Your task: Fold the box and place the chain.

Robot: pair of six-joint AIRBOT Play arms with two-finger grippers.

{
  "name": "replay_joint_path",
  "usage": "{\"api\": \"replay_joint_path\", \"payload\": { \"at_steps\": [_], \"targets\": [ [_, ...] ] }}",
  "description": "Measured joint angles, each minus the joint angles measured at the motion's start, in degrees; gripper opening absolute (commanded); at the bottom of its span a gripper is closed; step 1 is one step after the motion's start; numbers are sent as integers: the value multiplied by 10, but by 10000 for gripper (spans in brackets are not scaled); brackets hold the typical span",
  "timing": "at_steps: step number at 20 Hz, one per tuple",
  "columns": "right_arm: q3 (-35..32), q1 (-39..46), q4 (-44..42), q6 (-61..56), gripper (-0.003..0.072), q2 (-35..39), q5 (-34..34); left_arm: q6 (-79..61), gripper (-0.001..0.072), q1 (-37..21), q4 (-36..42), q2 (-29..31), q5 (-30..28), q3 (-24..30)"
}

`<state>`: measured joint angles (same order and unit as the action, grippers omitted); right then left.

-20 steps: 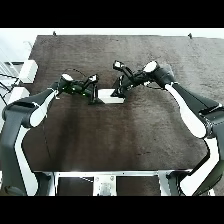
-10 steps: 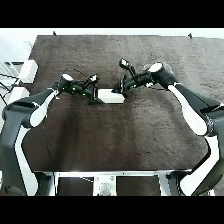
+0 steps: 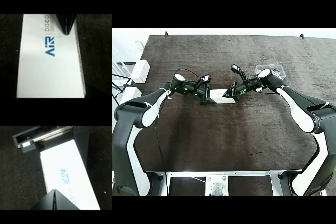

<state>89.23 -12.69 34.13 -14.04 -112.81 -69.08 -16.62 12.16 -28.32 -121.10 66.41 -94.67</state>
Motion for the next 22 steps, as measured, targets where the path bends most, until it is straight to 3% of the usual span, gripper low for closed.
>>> {"api": "replay_joint_path", "payload": {
  "at_steps": [5,11,14,17,21,22],
  "targets": [
    [3,0,12,-6,16,48,-3,3,363,0,2,0,-1,0],
    [-37,23,-24,-50,16,238,26,2,364,0,2,0,-1,0],
    [-128,45,7,-85,17,352,66,2,363,0,2,0,0,0],
    [-264,76,33,-105,17,463,129,1,363,0,2,0,0,0],
    [-413,115,42,-114,18,565,206,1,363,0,6,0,2,0],
    [-436,119,44,-115,18,578,214,1,298,0,8,0,2,0]
  ]
}}
